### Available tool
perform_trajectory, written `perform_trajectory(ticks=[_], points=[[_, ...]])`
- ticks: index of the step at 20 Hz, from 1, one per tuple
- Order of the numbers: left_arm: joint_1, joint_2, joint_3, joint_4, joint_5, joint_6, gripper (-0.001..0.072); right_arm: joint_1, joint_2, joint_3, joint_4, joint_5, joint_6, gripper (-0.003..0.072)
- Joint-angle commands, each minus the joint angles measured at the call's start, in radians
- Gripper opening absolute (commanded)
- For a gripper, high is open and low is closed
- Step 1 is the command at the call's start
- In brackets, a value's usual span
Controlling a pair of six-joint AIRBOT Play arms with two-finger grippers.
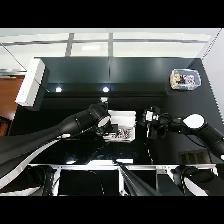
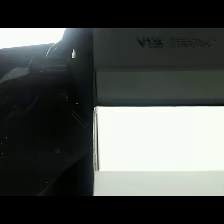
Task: Fold the box and place the chain.
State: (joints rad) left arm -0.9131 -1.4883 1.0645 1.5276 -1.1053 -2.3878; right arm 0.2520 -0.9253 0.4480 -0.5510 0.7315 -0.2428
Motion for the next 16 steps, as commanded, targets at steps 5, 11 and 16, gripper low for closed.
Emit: perform_trajectory(ticks=[5,11,16], points=[[-0.001,-0.001,0.001,0.0,0.001,0.001,0.0033,-0.001,0.181,0.021,-0.003,-0.008,0.193,0.0019],[-0.001,-0.001,0.001,0.0,0.001,0.001,0.0033,0.0,0.348,0.106,0.0,0.058,0.404,0.0019],[-0.001,-0.001,0.001,0.0,0.001,0.001,0.0033,0.0,0.389,0.188,0.0,0.109,0.476,0.002]])
